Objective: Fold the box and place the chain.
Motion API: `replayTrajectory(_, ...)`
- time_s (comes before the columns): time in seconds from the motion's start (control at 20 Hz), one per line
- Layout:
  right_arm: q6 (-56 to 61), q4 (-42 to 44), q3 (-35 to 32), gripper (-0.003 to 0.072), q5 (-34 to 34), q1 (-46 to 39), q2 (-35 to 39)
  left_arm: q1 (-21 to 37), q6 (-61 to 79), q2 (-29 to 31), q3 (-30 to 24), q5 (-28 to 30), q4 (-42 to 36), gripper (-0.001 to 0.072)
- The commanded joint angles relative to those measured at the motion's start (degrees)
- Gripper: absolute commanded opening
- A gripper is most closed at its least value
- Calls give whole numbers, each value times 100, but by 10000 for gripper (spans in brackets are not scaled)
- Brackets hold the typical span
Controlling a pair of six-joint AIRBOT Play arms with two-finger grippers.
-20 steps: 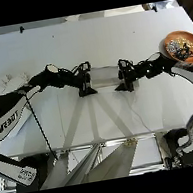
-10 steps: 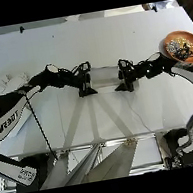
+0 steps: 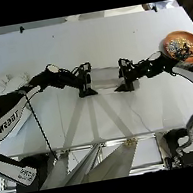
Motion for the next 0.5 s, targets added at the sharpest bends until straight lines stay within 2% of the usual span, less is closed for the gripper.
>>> replayTrajectory(0.0, 33, -205, 4, 675, 22, -4, 334, 7, -2, 0, 0, 35, -4, 279)
replayTrajectory(0.15, 586, -796, 4, 675, -50, -7, 800, 7, -2, 0, 0, 35, -4, 279)
replayTrajectory(0.45, 2450, -2647, 4, 647, 11, -15, 1700, 7, -2, 0, 0, 35, -4, 279)
